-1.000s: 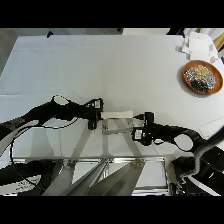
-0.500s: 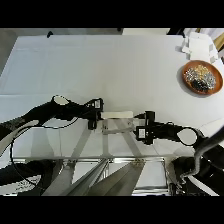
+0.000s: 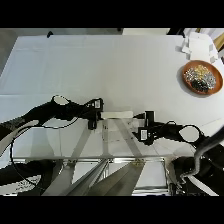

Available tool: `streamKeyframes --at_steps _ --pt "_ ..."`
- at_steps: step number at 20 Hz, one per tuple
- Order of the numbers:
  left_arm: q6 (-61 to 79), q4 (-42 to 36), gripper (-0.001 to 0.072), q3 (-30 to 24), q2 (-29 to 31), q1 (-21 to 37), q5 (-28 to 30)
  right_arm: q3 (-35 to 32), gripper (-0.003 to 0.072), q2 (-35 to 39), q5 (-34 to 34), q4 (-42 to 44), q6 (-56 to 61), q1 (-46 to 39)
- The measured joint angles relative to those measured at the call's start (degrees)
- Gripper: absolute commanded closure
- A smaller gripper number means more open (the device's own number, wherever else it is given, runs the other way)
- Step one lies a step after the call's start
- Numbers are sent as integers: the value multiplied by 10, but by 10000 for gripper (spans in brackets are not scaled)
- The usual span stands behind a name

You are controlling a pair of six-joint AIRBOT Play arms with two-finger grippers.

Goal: Fold the box and place the chain.

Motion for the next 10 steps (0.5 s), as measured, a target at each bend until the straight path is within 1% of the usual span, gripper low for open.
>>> streamKeyframes --at_steps 3,5,7,10 --pt "0 0 699 0 0 0 0 0 -9 0 1 -3 -1 -1" --pt "0 0 699 0 0 0 0 0 -9 0 6 -23 11 1" --pt "0 0 699 0 0 0 0 0 -9 6 18 -76 52 8" --pt "0 0 699 0 0 0 0 0 -9 22 25 -157 144 28"
